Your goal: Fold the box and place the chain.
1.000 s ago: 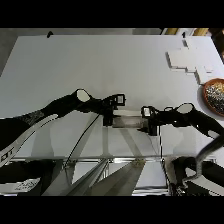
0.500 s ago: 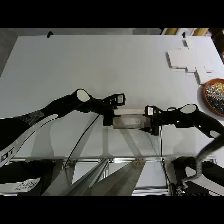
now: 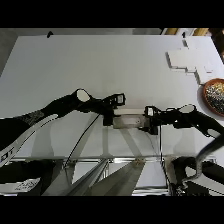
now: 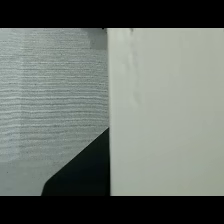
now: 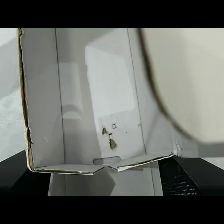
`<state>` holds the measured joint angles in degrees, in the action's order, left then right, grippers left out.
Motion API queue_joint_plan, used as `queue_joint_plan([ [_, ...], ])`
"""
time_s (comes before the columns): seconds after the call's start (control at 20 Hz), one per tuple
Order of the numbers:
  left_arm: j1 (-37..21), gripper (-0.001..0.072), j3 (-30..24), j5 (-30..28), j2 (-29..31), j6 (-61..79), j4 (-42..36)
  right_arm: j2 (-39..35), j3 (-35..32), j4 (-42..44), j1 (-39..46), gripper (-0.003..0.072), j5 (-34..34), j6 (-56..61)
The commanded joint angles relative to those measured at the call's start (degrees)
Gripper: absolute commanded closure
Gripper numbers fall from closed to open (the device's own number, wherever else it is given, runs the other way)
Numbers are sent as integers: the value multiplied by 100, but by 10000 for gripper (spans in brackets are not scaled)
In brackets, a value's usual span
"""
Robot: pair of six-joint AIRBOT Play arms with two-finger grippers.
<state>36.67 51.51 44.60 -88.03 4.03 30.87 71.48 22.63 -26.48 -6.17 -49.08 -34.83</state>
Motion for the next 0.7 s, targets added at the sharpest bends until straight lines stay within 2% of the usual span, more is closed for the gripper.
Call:
queue_joint_plan([
  [0.0,-2,700,0,2,2,0,2,37,-2,133,-66,13,4,-170],
  [0.3,-2,699,0,2,2,0,2,166,-2,83,-267,22,42,-142],
  [0.65,-2,700,0,2,2,0,2,162,-2,164,-50,42,-74,-129],
])
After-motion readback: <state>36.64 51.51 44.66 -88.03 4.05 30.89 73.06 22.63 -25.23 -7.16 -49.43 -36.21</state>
